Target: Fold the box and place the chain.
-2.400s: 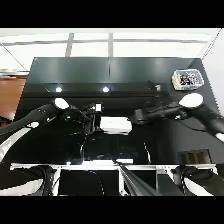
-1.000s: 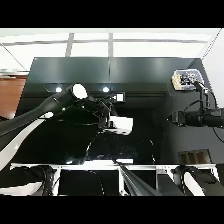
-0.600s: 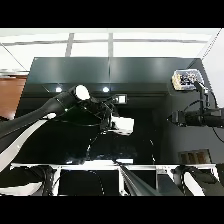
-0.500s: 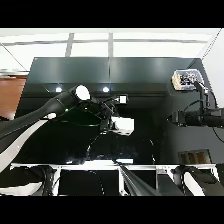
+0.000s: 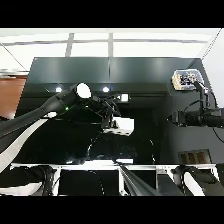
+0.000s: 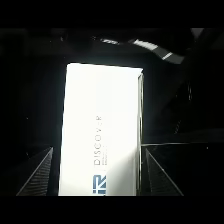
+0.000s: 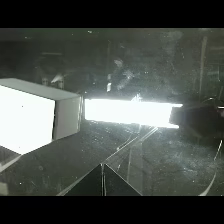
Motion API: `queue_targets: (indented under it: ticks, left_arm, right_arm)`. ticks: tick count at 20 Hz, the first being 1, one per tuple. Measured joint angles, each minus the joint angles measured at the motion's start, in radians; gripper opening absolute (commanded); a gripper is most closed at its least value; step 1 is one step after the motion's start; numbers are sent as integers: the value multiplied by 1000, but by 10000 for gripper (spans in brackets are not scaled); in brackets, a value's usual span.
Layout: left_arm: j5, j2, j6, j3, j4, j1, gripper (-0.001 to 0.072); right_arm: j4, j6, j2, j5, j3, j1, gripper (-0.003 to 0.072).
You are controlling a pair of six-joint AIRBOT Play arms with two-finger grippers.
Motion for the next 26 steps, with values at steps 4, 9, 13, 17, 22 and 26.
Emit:
queue_targets:
  ticks: [4,9,13,17,22,26]
  left_arm:
    - [7,-3,-6,2,11,-5,711]
    - [8,-13,-9,2,15,-23,711]
    - [11,-17,-9,2,17,-35,711]
    - [3,-18,-9,2,17,-38,711]
    - [-2,-18,-10,2,21,-40,712]
    - [-1,-19,-10,2,76,-56,712]
  right_arm:
    - [0,0,0,0,0,0,16]
    - [0,0,0,0,0,0,16]
    - [1,0,0,0,0,0,16]
    - [3,0,0,1,0,0,17]
    - [3,0,0,1,0,0,16]
    - [4,0,0,0,0,0,16]
